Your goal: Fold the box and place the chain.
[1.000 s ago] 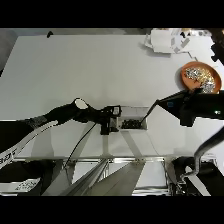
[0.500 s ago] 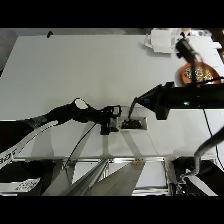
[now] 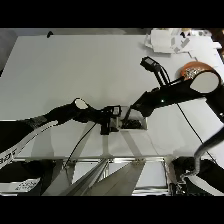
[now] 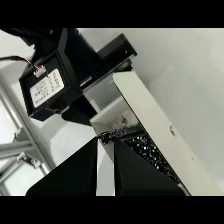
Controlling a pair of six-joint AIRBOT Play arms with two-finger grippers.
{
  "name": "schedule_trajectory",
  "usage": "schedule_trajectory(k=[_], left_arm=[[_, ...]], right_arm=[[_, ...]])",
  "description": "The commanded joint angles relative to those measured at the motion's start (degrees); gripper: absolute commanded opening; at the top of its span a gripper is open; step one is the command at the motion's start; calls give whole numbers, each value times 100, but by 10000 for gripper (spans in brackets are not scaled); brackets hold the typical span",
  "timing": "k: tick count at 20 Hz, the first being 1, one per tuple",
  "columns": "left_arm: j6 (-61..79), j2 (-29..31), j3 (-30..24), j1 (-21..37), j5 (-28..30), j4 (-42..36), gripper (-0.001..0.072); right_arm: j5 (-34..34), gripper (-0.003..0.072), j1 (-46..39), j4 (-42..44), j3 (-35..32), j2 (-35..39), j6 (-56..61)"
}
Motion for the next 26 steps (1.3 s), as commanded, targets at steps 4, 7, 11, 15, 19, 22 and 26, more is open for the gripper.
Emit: schedule_trajectory(k=[4, 7, 11, 15, 19, 22, 26], left_arm=[[0, 4, 2, 4, 2, 0, 141], [0, 4, 2, 4, 0, 0, 141], [0, 4, 2, 4, 0, 0, 141], [0, 4, 2, 4, 0, 0, 141], [0, 4, 2, 4, 0, 0, 141], [0, 4, 2, 4, 0, 0, 141], [0, 4, 2, 4, 0, 0, 141]], right_arm=[[319, 202, 9, -70, 74, -227, -225], [422, 200, 4, -96, 507, -234, -562], [-114, 19, 2, -732, 898, -374, -1174], [-83, 18, 2, -1161, 898, -1102, -1808], [216, 21, 2, -1056, 890, -1646, -2271], [501, 69, 72, -623, 887, -1633, -2728], [251, 118, 699, -544, 874, -1624, -3213]])
